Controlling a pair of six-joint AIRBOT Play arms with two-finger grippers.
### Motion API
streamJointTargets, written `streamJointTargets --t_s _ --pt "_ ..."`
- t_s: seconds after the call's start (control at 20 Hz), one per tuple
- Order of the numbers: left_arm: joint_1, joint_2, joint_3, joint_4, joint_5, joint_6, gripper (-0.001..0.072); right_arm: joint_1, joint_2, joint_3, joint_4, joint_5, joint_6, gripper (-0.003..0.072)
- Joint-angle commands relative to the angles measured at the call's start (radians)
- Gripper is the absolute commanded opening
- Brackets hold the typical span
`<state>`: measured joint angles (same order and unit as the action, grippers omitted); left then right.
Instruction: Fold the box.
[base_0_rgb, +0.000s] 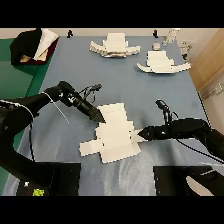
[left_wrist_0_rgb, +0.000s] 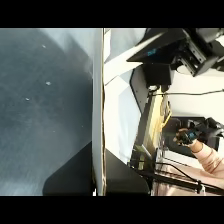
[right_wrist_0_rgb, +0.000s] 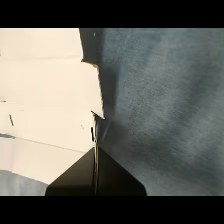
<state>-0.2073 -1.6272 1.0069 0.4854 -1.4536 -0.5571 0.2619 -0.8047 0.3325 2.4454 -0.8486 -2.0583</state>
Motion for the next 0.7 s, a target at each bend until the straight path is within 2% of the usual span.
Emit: streamJointTargets --t_s 0.0,0.1,0.25,0.35,0.5,0.65 --pt "-0.015 -0.001 0.002 0.008 -0.011 0.048 0.0013 0.000 0.000 0.001 -0.005 0.005 0.000 0.0025" --pt "-0.016 -0.001 0.003 0.008 -0.012 0.053 0.0013 0.000 0.000 0.002 -0.016 0.014 0.000 0.0218" --pt "-0.016 -0.001 0.005 0.009 -0.006 0.069 0.0012 0.000 0.000 0.045 -0.124 0.015 0.000 0.0232" --pt "-0.016 0.006 0.015 0.005 0.000 0.156 0.0010 0.000 0.000 0.094 -0.268 0.015 0.032 0.0232" --pt "-0.022 0.069 0.016 -0.020 0.070 0.282 0.0009 0.000 0.000 0.162 -0.542 0.013 0.223 0.0232" --pt "-0.043 0.145 0.014 -0.013 0.128 0.364 0.0008 0.000 0.000 0.217 -0.726 0.014 0.399 0.0232"
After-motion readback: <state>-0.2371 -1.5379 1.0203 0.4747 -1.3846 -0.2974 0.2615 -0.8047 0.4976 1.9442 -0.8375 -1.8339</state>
